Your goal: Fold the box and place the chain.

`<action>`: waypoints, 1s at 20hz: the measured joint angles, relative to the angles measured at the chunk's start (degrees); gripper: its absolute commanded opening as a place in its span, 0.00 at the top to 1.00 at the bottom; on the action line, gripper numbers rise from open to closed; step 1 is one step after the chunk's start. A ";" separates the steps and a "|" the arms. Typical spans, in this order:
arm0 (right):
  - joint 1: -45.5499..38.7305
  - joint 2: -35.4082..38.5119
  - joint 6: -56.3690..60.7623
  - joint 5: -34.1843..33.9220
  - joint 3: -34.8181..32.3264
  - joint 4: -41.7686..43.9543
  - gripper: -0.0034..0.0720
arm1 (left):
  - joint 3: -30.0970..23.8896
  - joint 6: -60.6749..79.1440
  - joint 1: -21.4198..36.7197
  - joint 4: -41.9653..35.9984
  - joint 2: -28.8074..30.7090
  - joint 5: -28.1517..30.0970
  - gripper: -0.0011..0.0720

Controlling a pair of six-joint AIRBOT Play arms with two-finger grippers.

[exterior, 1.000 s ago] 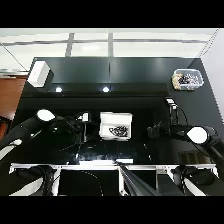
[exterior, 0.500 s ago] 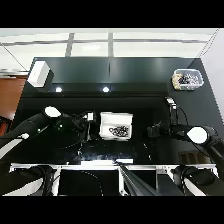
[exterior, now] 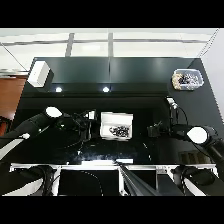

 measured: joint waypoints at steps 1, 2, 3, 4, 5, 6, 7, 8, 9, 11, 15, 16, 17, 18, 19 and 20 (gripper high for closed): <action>0.00 0.00 0.00 0.00 0.00 0.00 0.93 | 0.00 -0.17 -0.07 -0.02 0.00 0.28 0.01; 0.00 0.00 0.00 0.00 0.00 0.00 0.93 | 0.00 -0.17 -0.33 -0.07 0.00 0.61 0.01; 0.00 0.00 0.00 0.00 0.00 0.00 0.93 | 0.02 -0.15 -0.72 -0.09 -0.02 0.63 0.01; 0.00 0.00 0.00 0.00 0.00 0.00 0.93 | 0.02 -0.09 -1.31 -0.17 -0.02 0.79 0.01; 0.00 0.00 0.00 0.00 0.00 0.00 0.93 | 0.04 0.15 -2.03 -0.17 -0.02 1.05 0.01; 0.00 0.00 0.00 -0.02 0.00 0.00 0.93 | 0.07 0.39 -2.82 -0.17 -0.02 1.40 0.01; 0.00 0.00 0.00 0.00 0.00 0.02 0.93 | 0.09 0.57 -3.48 -0.20 -0.02 1.92 0.01; 0.00 0.00 0.00 -0.02 0.00 0.00 0.93 | 0.11 0.74 -4.09 -0.17 -0.04 2.56 0.01; 0.00 0.00 0.00 0.00 0.00 0.00 0.93 | 0.13 0.79 -4.50 -0.20 -0.04 2.91 0.01; 0.00 0.00 0.00 0.00 0.00 0.00 0.93 | 0.20 0.98 -5.05 -0.24 -0.09 3.61 0.01; 0.00 0.00 0.00 0.00 0.00 0.02 0.93 | 0.22 1.16 -5.49 -0.24 -0.15 4.02 0.01; 0.00 0.00 0.00 0.00 0.00 0.00 0.93 | 0.22 1.16 -5.51 -0.24 -0.15 4.07 0.01; 0.00 0.00 0.00 0.04 0.00 0.02 0.93 | 0.22 1.16 -5.55 -0.24 -0.15 4.15 0.01; 0.00 0.00 0.00 0.07 0.00 0.00 0.93 | 0.22 1.16 -5.57 -0.24 -0.15 4.15 0.01; 0.00 0.00 0.00 0.11 0.00 0.02 0.93 | 0.22 1.14 -5.60 -0.24 -0.15 4.15 0.01; 0.00 0.00 0.00 0.11 0.00 0.02 0.93 | 0.22 1.07 -5.60 -0.24 -0.15 4.13 0.01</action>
